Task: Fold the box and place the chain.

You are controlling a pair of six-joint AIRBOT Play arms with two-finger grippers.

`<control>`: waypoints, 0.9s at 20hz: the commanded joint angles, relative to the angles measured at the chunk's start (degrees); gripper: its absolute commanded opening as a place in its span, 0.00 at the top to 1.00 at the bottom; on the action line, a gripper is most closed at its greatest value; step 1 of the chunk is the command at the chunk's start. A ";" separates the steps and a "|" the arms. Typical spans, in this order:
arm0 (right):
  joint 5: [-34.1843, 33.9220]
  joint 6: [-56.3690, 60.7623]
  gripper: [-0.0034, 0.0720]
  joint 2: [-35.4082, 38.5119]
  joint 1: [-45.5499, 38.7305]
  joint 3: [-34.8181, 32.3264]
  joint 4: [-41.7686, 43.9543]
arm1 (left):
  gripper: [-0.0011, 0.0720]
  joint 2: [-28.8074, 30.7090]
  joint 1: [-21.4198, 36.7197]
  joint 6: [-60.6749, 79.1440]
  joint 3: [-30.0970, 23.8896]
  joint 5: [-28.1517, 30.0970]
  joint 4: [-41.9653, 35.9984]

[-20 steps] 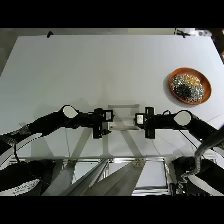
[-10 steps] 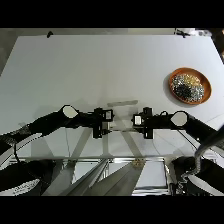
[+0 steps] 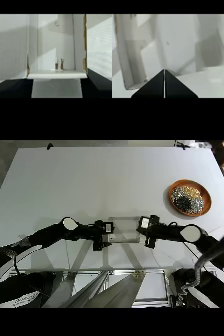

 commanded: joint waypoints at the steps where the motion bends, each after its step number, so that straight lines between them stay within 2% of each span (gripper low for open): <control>1: 4.74 38.36 0.93 8.76 -7.37 0.13 -7.50 | 0.89 -0.04 -0.02 -0.11 0.07 0.28 0.02; 2: 7.43 49.13 0.93 11.30 -11.06 0.15 -10.62 | 0.89 -0.04 -0.02 -0.11 0.07 0.28 0.02; 4: 14.71 60.19 0.93 14.60 -18.88 0.13 -15.47 | 0.89 -0.04 -0.02 -0.11 0.07 0.28 0.02; 6: 22.45 61.90 0.93 14.43 -26.25 0.13 -19.43 | 0.89 -0.04 -0.02 -0.09 0.07 0.28 0.02; 9: 24.48 62.07 0.93 9.18 -32.48 0.11 -19.23 | 0.89 -0.04 -0.02 -0.11 0.07 0.28 0.02; 13: 24.30 60.06 0.93 -3.37 -29.33 0.11 -15.91 | 0.89 -0.04 -0.02 -0.11 0.07 0.26 0.02; 18: 18.86 52.72 0.93 -14.16 -20.22 0.11 -3.52 | 0.89 -0.04 -0.02 -0.11 0.07 0.28 0.02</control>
